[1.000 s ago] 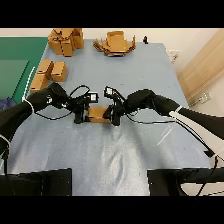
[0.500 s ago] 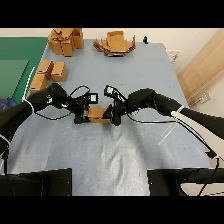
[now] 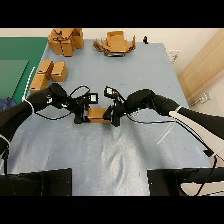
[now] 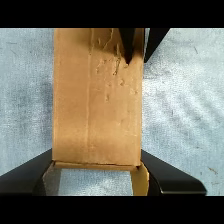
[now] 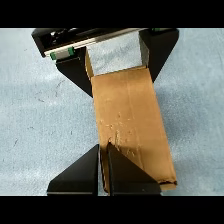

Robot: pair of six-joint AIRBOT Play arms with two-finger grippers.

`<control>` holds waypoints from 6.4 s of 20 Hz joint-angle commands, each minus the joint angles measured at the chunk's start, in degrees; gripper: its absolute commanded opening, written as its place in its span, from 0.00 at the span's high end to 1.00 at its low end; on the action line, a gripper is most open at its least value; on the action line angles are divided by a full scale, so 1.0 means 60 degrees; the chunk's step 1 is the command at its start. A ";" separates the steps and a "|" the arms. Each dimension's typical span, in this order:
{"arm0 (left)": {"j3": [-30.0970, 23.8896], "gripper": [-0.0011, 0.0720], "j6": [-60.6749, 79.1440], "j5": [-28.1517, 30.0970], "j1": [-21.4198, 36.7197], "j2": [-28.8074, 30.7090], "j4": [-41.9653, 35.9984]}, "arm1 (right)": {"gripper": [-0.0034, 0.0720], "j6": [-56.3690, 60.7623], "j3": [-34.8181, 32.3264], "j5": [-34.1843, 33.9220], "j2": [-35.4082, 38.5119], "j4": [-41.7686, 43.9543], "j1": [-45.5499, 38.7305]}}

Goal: Fold the box.

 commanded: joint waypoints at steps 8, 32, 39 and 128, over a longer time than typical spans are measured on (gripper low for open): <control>0.0000 0.44 -0.0007 0.0018 0.0000 0.0004 0.0000 | 0.82 0.0076 -0.0007 -0.0087 -0.0044 -0.0200 -0.0007; 0.0000 0.44 -0.0007 0.0015 0.0000 0.0004 -0.0004 | 0.64 0.0168 -0.0004 -0.0346 0.0117 0.0142 -0.0007; 0.0000 0.44 -0.0007 0.0011 0.0000 0.0004 -0.0004 | 0.65 0.0168 -0.0004 -0.0168 0.0178 0.0153 -0.0011; 0.0000 0.44 -0.0007 0.0000 -0.0004 0.0004 -0.0004 | 0.95 0.0204 0.0517 0.1923 -0.0226 0.0539 0.1177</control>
